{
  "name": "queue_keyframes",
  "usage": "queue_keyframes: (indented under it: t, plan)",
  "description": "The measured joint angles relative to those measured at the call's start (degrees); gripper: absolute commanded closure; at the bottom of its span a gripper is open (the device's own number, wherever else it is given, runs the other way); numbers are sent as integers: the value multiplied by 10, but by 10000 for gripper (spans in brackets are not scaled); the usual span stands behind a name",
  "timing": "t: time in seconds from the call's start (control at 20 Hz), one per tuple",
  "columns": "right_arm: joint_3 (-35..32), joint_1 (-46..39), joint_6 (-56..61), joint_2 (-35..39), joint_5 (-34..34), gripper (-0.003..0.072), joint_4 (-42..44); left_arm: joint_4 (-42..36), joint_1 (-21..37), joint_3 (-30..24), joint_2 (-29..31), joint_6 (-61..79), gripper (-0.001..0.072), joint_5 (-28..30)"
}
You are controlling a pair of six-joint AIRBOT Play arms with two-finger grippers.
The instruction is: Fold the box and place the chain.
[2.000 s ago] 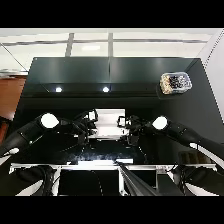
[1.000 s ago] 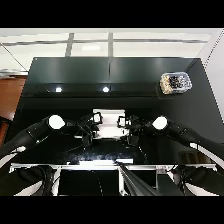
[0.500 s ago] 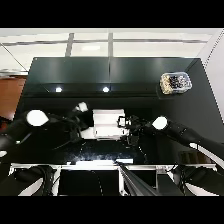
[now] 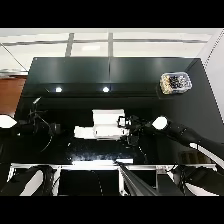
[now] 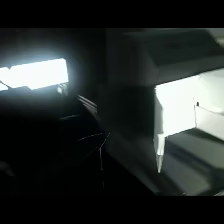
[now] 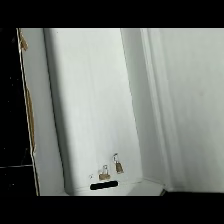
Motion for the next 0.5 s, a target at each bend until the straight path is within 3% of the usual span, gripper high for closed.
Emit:
queue_keyframes:
  t: [0.2,0.5]
  plan:
    - [0,0,0,0,0,248,0,-83,0,-36,-43,6,678,17]
    - [0,0,0,0,0,248,0,-170,-90,-46,-131,40,672,67]
